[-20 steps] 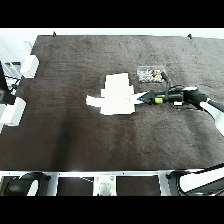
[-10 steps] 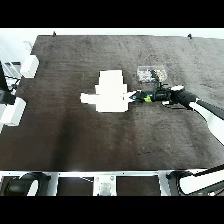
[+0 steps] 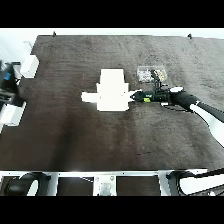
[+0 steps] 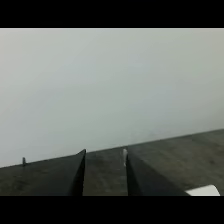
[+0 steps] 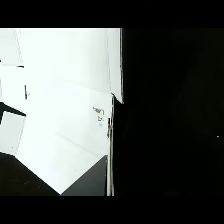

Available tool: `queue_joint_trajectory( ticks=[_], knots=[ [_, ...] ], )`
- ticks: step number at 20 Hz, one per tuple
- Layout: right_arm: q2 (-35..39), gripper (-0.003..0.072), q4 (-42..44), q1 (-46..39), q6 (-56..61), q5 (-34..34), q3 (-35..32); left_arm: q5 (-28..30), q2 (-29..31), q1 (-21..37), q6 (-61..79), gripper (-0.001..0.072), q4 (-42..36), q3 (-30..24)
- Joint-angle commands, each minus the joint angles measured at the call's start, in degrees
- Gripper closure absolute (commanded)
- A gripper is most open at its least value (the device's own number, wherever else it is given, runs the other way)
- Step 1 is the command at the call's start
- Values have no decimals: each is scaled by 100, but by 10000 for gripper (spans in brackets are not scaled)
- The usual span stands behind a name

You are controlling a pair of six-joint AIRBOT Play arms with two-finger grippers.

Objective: Fold the box and place the chain.

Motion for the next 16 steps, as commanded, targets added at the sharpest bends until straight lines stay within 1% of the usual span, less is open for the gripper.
queue_joint_trajectory(
  ticks=[1, 3, 5, 8, 10, 11, 13, 14, 15, 16],
  knots=[
    [13, 687, 94, 87, -92, -186, -11, -778, -850, -4, -68, 414, 7, 42],
    [13, 687, 98, 92, -111, -205, -13, -940, -1801, -4, -101, 414, 11, 214],
    [13, 687, 111, 92, -111, -225, -13, -1259, -2778, -4, -96, 414, 59, 535],
    [13, 687, 111, 92, -111, -229, -13, -1864, -4212, -4, -129, 415, 341, 1274],
    [13, 686, 111, 92, -111, -229, -13, -2170, -5088, -4, -638, 414, 634, 1893],
    [13, 685, 111, 92, -109, -229, -13, -2354, -5495, -4, -1005, 414, 1038, 2251],
    [13, 685, 114, 92, -109, -243, -13, -2883, -6339, -4, -2127, 412, 2133, 3139],
    [13, 686, 114, 92, -109, -243, -13, -3206, -6712, -4, -2588, 401, 2599, 3576],
    [13, 686, 116, 92, -109, -243, -13, -3517, -7090, -4, -2975, 355, 2992, 4028],
    [13, 686, 114, 92, -109, -243, -15, -3742, -7381, -4, -3047, 357, 3180, 4376]
  ],
)
